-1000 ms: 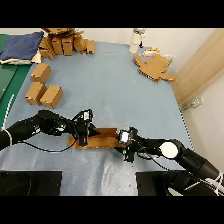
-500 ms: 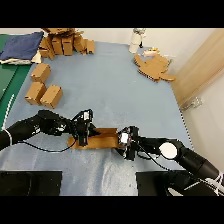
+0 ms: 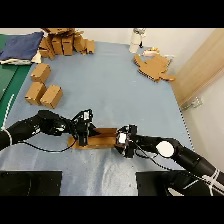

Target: Fold the box.

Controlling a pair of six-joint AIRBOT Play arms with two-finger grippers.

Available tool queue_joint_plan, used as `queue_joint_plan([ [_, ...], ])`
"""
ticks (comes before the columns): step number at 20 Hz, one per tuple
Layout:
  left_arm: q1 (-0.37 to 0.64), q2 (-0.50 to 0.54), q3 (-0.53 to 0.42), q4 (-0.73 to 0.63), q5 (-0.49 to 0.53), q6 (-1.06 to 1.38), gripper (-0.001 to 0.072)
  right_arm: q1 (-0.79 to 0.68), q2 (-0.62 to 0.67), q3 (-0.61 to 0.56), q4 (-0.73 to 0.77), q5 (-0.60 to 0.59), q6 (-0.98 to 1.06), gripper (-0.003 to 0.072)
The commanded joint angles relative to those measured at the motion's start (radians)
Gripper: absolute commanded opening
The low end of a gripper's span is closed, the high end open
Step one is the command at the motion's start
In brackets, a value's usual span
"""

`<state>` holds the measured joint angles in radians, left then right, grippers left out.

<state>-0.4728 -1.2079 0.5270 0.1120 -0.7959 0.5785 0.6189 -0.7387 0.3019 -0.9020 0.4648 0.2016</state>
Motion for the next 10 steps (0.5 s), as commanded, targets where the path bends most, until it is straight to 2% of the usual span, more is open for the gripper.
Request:
queue_joint_plan([
  [1,0.0,0.0,0.001,0.0,0.0,0.0,0.0012,-0.035,-0.05,0.011,0.145,0.034,-0.158,0.072],
  [6,0.0,0.0,0.001,0.0,0.0,0.0,0.0012,-0.195,-0.179,0.108,0.319,0.299,-0.384,0.072],
  [10,0.0,0.0,0.001,0.0,0.0,0.0,0.0012,-0.256,-0.315,0.196,0.319,0.468,-0.425,0.072],
])
